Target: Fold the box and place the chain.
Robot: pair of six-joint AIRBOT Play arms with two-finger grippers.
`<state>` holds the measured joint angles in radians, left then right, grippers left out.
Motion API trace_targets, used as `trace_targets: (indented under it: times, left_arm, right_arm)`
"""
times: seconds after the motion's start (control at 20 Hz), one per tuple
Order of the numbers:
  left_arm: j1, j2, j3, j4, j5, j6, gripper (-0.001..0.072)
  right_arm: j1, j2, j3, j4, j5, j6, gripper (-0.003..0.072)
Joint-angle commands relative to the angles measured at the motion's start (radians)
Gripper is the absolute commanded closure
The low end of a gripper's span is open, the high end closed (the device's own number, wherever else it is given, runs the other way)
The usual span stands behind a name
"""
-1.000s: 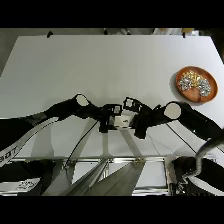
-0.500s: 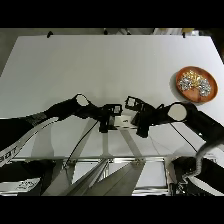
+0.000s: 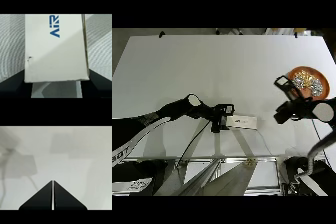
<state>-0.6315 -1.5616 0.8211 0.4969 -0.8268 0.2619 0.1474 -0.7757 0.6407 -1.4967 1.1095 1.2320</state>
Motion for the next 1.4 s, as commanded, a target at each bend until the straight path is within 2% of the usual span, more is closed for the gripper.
trace_targets:
  times: [0.0, 0.15, 0.3, 0.85, 0.95, 1.1, 1.35]
  left_arm:
    - [0.0, 0.0, 0.0, 0.001, 0.0, 0.001, 0.0454]
    - [0.0, 0.0, 0.0, 0.001, 0.0, 0.001, 0.0454]
    - [0.0, 0.0, 0.0, 0.001, 0.0, 0.001, 0.0454]
    - [0.004, 0.018, 0.0, -0.053, -0.009, -0.001, 0.0454]
    - [0.021, 0.078, 0.0, -0.044, -0.03, -0.044, 0.0456]
    - [0.087, 0.224, 0.0, 0.02, -0.04, -0.17, 0.0458]
    - [0.343, 0.496, 0.0, 0.252, -0.087, -0.547, 0.046]
  right_arm:
    - [-0.205, 0.008, 0.001, -0.122, 0.18, 0.133, 0.0672]
    - [-0.306, 0.009, 0.001, -0.137, 0.262, 0.133, 0.0671]
    - [-0.324, 0.009, 0.001, -0.137, 0.33, 0.152, 0.0671]
    - [-0.324, 0.009, 0.001, -0.137, 0.331, 0.152, 0.0671]
    - [-0.324, 0.009, 0.001, -0.137, 0.331, 0.152, 0.0671]
    - [-0.324, 0.009, 0.001, -0.137, 0.331, 0.152, 0.0671]
    - [-0.324, 0.009, 0.001, -0.137, 0.331, 0.152, 0.0671]
